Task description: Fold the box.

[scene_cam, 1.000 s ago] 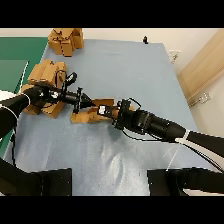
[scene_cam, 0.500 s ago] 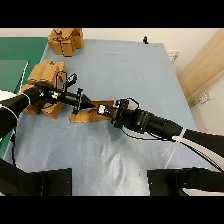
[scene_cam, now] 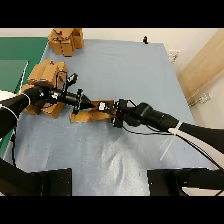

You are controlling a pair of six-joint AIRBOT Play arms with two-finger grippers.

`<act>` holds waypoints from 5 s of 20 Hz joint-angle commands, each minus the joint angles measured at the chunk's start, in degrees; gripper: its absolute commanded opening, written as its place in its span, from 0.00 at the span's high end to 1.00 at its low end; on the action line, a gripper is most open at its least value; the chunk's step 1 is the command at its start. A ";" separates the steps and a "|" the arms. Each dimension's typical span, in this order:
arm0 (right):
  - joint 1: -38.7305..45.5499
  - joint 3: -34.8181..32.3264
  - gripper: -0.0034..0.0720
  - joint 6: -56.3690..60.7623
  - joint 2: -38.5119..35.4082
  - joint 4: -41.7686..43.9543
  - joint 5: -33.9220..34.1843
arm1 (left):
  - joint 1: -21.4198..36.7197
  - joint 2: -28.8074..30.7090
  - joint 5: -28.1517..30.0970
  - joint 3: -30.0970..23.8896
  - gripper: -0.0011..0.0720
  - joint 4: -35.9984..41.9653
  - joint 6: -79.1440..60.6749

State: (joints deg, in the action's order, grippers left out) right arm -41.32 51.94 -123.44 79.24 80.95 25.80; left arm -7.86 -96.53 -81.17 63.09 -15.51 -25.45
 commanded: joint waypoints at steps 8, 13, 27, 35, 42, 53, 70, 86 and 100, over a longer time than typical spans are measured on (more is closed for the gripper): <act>8.41 7.85 0.18 -39.91 5.01 31.89 14.16 | 0.00 0.00 0.09 0.04 0.97 0.00 1.05; 8.70 10.84 0.18 -42.23 9.14 33.62 15.76 | 0.02 0.00 0.20 0.04 0.97 0.00 1.05; 10.21 14.19 0.18 -41.97 11.41 39.06 24.59 | 0.04 0.00 0.63 0.07 0.97 0.00 1.03; 10.21 14.19 0.18 -39.87 11.41 37.94 24.63 | 0.94 0.02 0.33 0.11 0.24 0.00 3.69; 10.23 14.19 0.27 -38.32 11.41 35.21 24.65 | 6.12 3.17 -3.26 0.11 0.97 -7.02 5.05; 10.21 14.19 0.25 -37.68 11.39 35.36 24.72 | -1.46 16.02 12.96 -9.77 0.97 -14.01 11.34; 9.09 8.79 0.18 -13.31 -10.16 12.98 37.92 | -1.92 15.89 17.64 -8.09 0.98 -8.28 6.80; -2.25 -9.27 0.18 -15.82 -6.40 3.58 -8.22 | -2.14 14.43 15.17 -8.09 0.98 -8.33 6.91; 0.83 -6.78 0.01 -14.95 -6.45 10.03 -7.04 | -2.16 14.43 5.84 -8.11 0.97 -9.03 8.35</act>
State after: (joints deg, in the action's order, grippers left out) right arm -40.66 45.08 -138.43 72.75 90.50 18.31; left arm -10.00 -82.06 -73.23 54.94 -24.40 -17.30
